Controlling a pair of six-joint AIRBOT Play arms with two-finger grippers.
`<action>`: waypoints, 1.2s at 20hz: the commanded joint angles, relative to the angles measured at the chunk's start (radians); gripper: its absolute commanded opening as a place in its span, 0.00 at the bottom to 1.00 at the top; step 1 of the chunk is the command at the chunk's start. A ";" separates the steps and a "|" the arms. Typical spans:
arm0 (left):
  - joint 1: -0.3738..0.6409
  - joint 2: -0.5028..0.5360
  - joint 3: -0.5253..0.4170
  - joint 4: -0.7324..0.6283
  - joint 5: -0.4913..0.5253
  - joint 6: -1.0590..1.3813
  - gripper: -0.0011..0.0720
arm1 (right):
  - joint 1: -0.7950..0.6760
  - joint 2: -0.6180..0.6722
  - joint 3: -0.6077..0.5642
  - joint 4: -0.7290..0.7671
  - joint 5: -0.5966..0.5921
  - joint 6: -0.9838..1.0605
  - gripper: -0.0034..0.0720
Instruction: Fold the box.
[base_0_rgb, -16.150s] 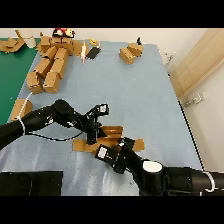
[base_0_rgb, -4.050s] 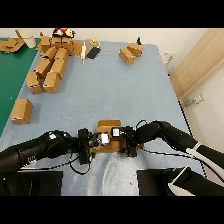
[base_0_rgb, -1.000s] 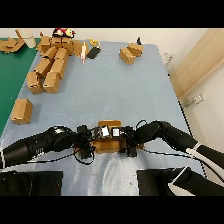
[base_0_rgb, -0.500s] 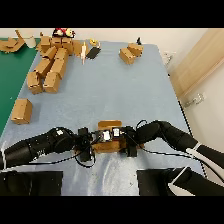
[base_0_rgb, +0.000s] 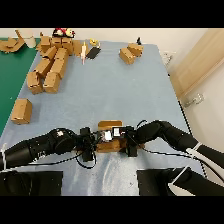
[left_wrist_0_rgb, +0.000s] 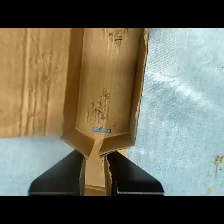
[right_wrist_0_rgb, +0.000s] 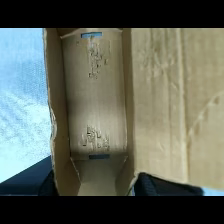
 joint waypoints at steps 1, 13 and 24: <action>0.012 0.000 -0.005 -0.006 0.025 -0.005 0.25 | 0.001 0.000 0.000 0.001 0.000 0.000 0.75; 0.081 0.012 -0.084 -0.319 0.084 0.315 0.25 | 0.001 0.000 0.000 0.001 -0.001 0.000 0.75; 0.081 0.029 -0.137 -0.477 0.179 0.512 0.22 | 0.001 0.000 0.000 0.001 0.000 0.000 0.75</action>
